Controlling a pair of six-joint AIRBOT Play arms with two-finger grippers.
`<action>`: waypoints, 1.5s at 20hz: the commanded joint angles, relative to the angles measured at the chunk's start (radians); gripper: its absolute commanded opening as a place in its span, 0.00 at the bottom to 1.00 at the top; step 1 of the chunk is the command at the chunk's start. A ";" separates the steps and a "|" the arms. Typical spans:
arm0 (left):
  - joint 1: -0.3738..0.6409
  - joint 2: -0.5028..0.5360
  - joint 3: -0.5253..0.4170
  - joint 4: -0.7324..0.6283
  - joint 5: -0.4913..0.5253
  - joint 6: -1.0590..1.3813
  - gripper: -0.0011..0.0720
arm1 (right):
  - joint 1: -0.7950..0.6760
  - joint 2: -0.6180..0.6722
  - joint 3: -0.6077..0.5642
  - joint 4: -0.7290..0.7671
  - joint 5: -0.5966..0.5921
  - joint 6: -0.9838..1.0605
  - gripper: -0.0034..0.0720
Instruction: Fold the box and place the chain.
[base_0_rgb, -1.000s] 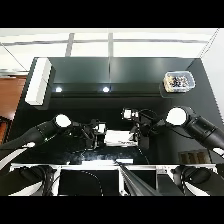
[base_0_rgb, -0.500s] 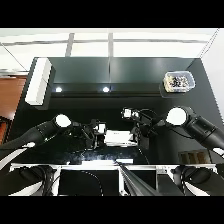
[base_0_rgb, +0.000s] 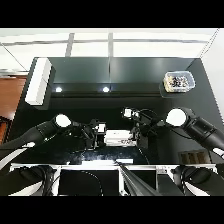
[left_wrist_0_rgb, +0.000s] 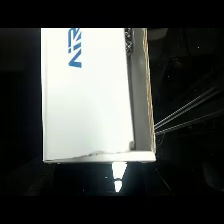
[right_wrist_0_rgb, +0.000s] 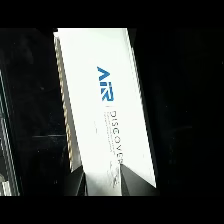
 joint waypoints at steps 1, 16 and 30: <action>0.000 -0.001 0.001 0.000 0.001 0.002 0.62 | 0.001 -0.001 0.000 -0.001 -0.010 0.000 0.31; -0.001 -0.001 0.001 0.000 0.001 0.002 0.62 | 0.001 -0.001 -0.001 -0.001 0.022 0.000 0.42; -0.001 -0.001 0.001 0.001 0.001 0.002 0.62 | 0.021 -0.001 -0.030 0.018 0.014 0.008 0.42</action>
